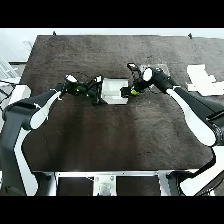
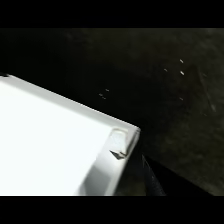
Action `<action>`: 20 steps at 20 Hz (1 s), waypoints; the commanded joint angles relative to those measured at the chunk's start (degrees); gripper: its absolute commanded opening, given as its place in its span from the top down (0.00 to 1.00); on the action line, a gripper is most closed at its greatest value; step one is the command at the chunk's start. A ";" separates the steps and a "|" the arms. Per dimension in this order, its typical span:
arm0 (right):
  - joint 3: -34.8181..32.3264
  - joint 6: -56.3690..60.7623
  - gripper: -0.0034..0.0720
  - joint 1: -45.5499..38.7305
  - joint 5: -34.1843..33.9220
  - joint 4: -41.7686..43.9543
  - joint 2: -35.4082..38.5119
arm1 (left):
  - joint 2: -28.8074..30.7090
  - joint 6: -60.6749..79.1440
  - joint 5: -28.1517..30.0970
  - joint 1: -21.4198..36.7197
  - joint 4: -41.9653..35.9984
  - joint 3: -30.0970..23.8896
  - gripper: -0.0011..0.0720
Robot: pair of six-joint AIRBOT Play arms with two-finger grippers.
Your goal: Fold the box and place the chain.
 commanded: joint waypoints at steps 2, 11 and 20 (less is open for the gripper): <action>1.38 10.75 0.32 2.45 1.31 -12.04 -0.28 | 0.02 0.00 0.09 0.00 -0.09 0.00 0.49; 8.81 16.68 0.36 6.82 6.75 -15.67 -5.22 | 0.00 0.00 0.11 0.00 -0.09 0.00 0.48; 10.25 20.11 0.43 6.91 10.25 -19.45 -6.21 | 0.02 0.00 0.09 0.00 -0.09 0.00 0.49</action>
